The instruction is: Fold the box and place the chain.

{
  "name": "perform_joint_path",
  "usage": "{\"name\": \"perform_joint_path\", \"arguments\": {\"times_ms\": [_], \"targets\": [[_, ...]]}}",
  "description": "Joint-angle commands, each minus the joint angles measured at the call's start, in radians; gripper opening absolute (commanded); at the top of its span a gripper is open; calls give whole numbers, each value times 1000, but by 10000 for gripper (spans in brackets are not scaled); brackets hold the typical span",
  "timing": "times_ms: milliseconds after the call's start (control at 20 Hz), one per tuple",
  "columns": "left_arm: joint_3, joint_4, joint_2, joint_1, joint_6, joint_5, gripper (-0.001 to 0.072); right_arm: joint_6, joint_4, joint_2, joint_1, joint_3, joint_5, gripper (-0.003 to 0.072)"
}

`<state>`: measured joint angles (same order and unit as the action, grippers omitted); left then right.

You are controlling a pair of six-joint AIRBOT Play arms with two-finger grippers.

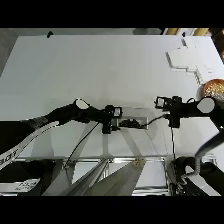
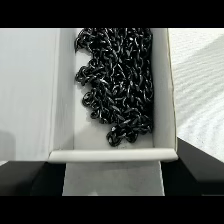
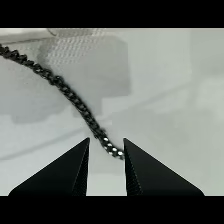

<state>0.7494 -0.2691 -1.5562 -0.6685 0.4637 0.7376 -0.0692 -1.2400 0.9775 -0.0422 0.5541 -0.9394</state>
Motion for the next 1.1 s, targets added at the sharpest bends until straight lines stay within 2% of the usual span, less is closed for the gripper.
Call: {"name": "perform_joint_path", "arguments": {"times_ms": [0,200,450,650,750,900,1050], "targets": [[0,0,0,0,0,0,311,81,10,96,-31,0,48,221],[0,0,0,0,0,0,311,81,9,176,-58,0,72,220],[0,0,0,0,0,0,311,82,8,181,-58,0,95,219],[0,0,0,0,0,0,311,108,5,180,-58,0,55,21],[0,0,0,0,0,0,311,108,-16,158,-58,1,5,16],[0,0,0,0,0,0,311,103,-29,-2,-58,0,-19,17],[0,0,0,0,0,0,311,87,63,-233,-85,0,-64,16]]}}
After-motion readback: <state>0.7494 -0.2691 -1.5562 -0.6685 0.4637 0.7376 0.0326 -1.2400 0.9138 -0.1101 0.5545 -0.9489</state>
